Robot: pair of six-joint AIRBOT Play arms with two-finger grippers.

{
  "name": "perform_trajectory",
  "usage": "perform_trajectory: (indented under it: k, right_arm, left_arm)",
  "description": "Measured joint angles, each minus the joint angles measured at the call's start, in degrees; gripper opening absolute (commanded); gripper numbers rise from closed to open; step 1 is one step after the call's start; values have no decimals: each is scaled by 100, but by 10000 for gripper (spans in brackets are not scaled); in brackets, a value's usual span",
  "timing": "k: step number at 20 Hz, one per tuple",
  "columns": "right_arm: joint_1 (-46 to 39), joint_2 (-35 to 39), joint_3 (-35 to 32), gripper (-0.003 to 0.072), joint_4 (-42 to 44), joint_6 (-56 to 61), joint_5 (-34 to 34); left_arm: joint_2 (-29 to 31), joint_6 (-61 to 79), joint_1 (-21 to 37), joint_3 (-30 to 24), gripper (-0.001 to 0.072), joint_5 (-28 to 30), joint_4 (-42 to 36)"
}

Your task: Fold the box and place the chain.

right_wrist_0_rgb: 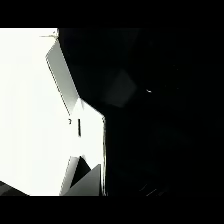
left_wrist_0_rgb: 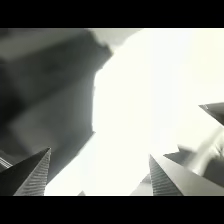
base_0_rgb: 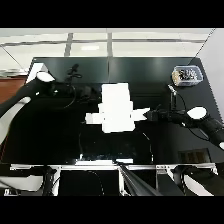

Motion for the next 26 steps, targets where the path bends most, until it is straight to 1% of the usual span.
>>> perform_trajectory:
  k: [2,3,4,5,7,9,10,11,12,13,14,15,18,19,21,23,24,26]
  right_arm:
    - [24,4,-11,11,15,-4,-26]
    - [35,4,-13,11,13,-2,-26]
    - [35,4,-17,11,26,-4,-24]
    - [42,4,-22,11,20,-2,-13]
    - [46,4,-22,11,22,-2,26]
    - [46,4,-22,11,22,-4,61]
    - [46,4,-22,12,22,-4,74]
    - [46,4,-22,13,22,-4,85]
    - [46,4,-22,29,17,-4,87]
    - [46,4,-20,250,17,-2,103]
    - [44,4,4,569,-17,-4,136]
    - [20,4,70,696,-120,-4,245]
    - [-166,4,540,696,-699,-11,955]
    - [-245,4,769,695,-966,-20,1335]
    - [-348,4,1169,695,-1460,-197,2031]
    - [-402,4,1410,695,-1788,-640,2387]
    - [-420,4,1486,695,-1895,-911,2490]
    - [-437,4,1576,694,-2035,-1281,2479]
  left_arm:
    - [-560,295,-107,479,685,-483,-157]
    - [-796,457,-168,697,672,-719,-162]
    - [-1005,599,-229,914,628,-949,-153]
    - [-1187,704,-286,1117,552,-1156,-55]
    - [-1526,949,-393,1554,374,-1609,195]
    - [-1797,1246,-463,1941,176,-2004,334]
    - [-1897,1366,-483,2098,143,-2120,385]
    - [-1996,1471,-501,2247,73,-2214,426]
    - [-2070,1572,-511,2367,31,-2295,461]
    - [-2116,1670,-518,2459,30,-2389,457]
    - [-2151,1729,-525,2531,29,-2415,501]
    - [-2170,1784,-531,2590,27,-2422,525]
    - [-2072,1834,-557,2664,25,-2546,686]
    - [-1943,1864,-590,2599,25,-2553,730]
    - [-1526,2081,-715,2205,25,-2455,785]
    - [-857,2496,-859,1464,28,-1862,793]
    - [-474,2778,-938,1016,30,-1397,802]
    - [153,3652,-1099,214,29,-494,992]
